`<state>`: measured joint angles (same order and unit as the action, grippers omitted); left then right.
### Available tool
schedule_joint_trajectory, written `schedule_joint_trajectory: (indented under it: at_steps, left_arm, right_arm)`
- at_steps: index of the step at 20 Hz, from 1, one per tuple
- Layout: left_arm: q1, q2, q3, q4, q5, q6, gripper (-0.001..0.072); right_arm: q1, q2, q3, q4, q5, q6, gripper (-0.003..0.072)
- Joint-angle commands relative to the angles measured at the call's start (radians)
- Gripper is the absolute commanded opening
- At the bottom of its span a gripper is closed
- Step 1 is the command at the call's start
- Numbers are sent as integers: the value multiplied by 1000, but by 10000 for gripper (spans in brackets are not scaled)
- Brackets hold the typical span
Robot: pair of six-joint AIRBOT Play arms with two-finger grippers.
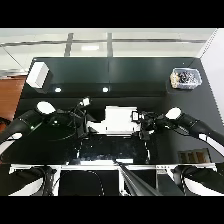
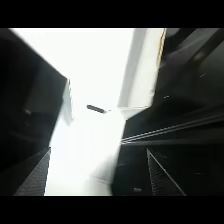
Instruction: Fold the box and place the chain.
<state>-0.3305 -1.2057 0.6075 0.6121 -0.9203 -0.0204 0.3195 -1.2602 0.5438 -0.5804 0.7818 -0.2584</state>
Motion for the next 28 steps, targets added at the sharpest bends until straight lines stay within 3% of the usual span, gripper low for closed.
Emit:
schedule_joint_trajectory:
  at_steps: [1,4,6,8,9,12,22,26,28]
  left_arm:
    - [-76,-19,0,16,133,202,710]
    - [-158,-19,23,113,163,221,696]
    - [-184,-19,46,143,192,127,635]
    - [-185,-20,52,143,214,114,474]
    - [-184,-20,53,142,207,113,311]
    - [-189,-20,53,83,201,95,212]
    - [-193,-55,53,-57,189,66,212]
    - [-193,-107,55,-197,214,77,219]
    - [-198,-135,63,-200,204,97,219]
  right_arm:
    - [0,0,0,0,0,0,129]
    - [0,0,0,0,0,0,128]
    - [0,0,0,0,0,0,129]
    - [0,0,0,0,0,0,128]
    - [0,0,0,0,0,0,128]
    - [0,0,0,0,0,0,128]
    - [0,0,0,0,0,0,129]
    - [0,0,0,0,0,0,129]
    - [0,0,0,0,0,0,128]
